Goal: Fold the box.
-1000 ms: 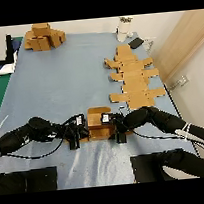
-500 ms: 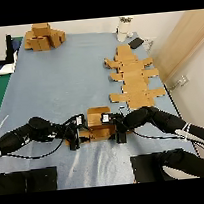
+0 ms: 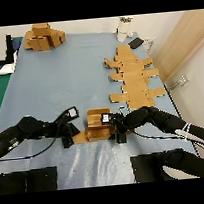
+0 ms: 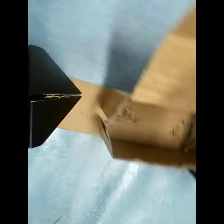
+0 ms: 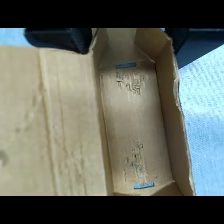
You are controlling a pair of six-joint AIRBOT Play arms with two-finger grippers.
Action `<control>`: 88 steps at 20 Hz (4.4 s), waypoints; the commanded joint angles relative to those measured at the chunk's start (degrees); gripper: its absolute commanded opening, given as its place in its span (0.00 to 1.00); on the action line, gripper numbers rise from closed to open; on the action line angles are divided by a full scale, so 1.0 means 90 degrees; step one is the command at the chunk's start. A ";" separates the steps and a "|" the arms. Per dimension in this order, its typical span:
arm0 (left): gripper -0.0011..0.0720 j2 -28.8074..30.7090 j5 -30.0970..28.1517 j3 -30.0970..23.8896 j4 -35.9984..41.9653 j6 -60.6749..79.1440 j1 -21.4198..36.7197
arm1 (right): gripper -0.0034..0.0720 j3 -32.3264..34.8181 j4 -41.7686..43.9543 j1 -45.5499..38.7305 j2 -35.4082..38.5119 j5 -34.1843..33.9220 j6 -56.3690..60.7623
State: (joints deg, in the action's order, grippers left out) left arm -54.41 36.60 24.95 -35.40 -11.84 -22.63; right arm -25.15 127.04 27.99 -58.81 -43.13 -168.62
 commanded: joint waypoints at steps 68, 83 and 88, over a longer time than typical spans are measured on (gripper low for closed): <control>0.73 0.0372 0.0330 -0.0238 0.0250 -0.6802 -0.0342 | 0.79 -0.0002 -0.0022 -0.0002 -0.0005 -0.0002 -0.0007; 0.73 0.0369 0.0090 -0.0240 0.0702 -0.6800 -0.0342 | 0.79 -0.0002 -0.0022 -0.0002 -0.0005 -0.0002 -0.0007; 0.73 0.0369 0.0053 -0.0134 0.0692 -0.6800 -0.0345 | 0.79 -0.0002 -0.0022 -0.0002 -0.0005 0.0000 -0.0007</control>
State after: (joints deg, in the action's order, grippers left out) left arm -51.11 37.43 23.11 -29.17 -73.06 -25.74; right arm -25.15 126.85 27.99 -58.83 -43.13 -168.68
